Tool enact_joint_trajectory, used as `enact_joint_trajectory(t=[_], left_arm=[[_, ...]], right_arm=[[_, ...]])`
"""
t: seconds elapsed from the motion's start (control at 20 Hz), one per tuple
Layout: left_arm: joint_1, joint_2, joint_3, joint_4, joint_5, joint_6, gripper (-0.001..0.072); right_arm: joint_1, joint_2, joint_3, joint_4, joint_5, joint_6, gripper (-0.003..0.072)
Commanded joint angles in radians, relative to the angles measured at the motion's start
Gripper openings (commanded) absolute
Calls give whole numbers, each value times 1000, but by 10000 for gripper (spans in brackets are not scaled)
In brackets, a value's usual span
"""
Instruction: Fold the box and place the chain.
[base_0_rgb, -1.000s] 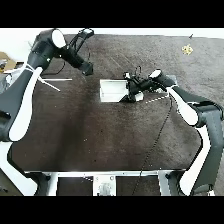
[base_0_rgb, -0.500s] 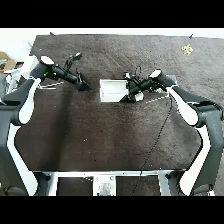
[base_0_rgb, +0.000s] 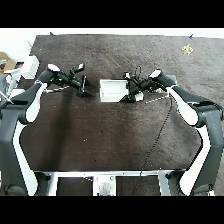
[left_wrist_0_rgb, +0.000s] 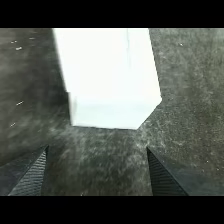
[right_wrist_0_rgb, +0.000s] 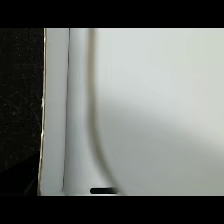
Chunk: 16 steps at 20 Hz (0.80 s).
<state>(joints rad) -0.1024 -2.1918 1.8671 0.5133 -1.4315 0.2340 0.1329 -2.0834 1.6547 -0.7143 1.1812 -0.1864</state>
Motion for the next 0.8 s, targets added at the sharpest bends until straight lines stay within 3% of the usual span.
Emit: enact_joint_trajectory(t=[0.0, 0.5, 0.75], left_arm=[[-8, -23, 0, -30, 17, 85, 720], [-31, -25, -1, -46, -27, 54, 720], [-42, -35, -1, -50, 29, 55, 720]], right_arm=[[1, -1, 0, 0, 0, 0, 508], [1, -1, 0, 0, 0, 0, 508], [1, -1, 0, 0, 0, 0, 508]])
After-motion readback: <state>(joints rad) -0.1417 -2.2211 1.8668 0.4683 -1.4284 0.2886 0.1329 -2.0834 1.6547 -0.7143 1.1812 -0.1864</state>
